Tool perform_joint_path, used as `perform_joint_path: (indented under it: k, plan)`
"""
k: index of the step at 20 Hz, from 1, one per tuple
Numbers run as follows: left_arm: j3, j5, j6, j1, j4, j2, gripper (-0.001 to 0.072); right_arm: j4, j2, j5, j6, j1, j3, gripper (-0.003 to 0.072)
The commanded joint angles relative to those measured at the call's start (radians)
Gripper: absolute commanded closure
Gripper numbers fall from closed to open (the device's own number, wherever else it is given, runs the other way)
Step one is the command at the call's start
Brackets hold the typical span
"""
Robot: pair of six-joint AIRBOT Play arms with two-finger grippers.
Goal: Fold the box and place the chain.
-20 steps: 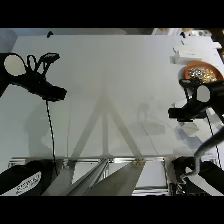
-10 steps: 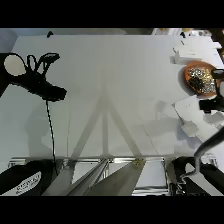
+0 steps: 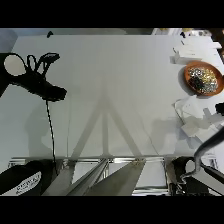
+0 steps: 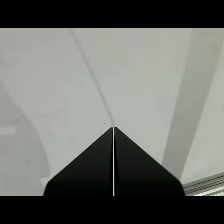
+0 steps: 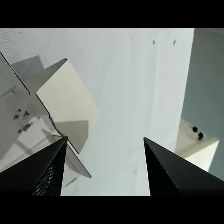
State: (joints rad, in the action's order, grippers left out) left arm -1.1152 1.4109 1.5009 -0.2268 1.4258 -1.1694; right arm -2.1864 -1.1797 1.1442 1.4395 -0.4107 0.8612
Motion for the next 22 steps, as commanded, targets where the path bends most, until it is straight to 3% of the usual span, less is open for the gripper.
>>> perform_joint_path:
  k: [1,9,14,22]
  plan:
    - [0.000,0.000,0.000,0.001,0.000,0.001,0.0701,-0.010,-0.073,-0.041,-0.068,-0.012,0.001,0.0165]
    - [0.000,0.000,0.000,0.001,0.000,0.001,0.0701,-0.006,-0.008,-0.105,-0.108,0.053,0.013,0.0165]
    - [0.000,0.000,0.000,0.001,0.000,0.001,0.0701,0.171,0.009,-0.084,-0.253,0.115,0.013,0.0165]
    - [0.000,0.000,0.000,0.001,0.000,0.001,0.0701,-0.032,-0.084,-0.021,-0.135,0.057,0.013,0.0164]
